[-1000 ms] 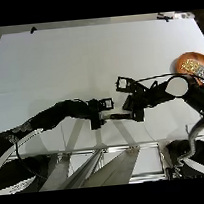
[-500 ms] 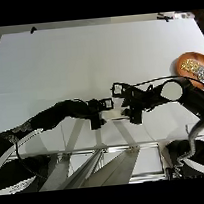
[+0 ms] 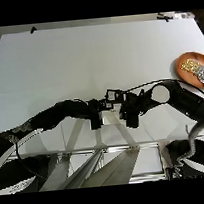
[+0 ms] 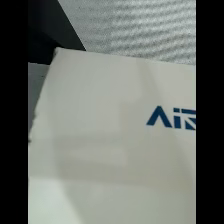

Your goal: Fold the box and place the chain.

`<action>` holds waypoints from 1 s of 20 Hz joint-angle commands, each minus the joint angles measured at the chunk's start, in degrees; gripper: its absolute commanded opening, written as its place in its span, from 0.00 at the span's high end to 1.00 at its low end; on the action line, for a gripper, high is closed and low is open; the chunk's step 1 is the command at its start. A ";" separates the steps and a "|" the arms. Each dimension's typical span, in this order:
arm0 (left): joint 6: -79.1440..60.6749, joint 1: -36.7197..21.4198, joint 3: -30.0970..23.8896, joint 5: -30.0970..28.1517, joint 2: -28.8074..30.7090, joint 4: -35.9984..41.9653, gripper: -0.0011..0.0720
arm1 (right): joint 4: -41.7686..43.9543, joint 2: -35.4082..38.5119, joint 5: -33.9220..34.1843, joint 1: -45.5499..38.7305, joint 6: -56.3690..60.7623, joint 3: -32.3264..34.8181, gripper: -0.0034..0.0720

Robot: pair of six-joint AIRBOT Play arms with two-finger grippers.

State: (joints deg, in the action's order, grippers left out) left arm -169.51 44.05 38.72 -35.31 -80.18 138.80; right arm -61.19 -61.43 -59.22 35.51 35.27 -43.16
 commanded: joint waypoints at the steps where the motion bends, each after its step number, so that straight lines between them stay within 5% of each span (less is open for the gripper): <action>1: -0.02 -0.02 0.00 -0.02 0.00 -0.02 0.80 | -0.28 -0.50 0.35 0.48 0.96 0.00 0.66; 17: 0.00 -0.02 0.00 -0.02 0.00 -0.02 0.80 | -9.53 2.14 9.07 5.90 2.23 -0.02 0.66; 20: -0.02 -0.02 0.00 -0.02 0.00 -0.02 0.80 | -6.34 3.28 5.99 6.01 1.62 0.00 0.55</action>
State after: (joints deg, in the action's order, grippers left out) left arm -169.53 44.03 38.72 -35.31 -80.18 138.78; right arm -69.49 -59.18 -51.22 41.32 37.19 -43.18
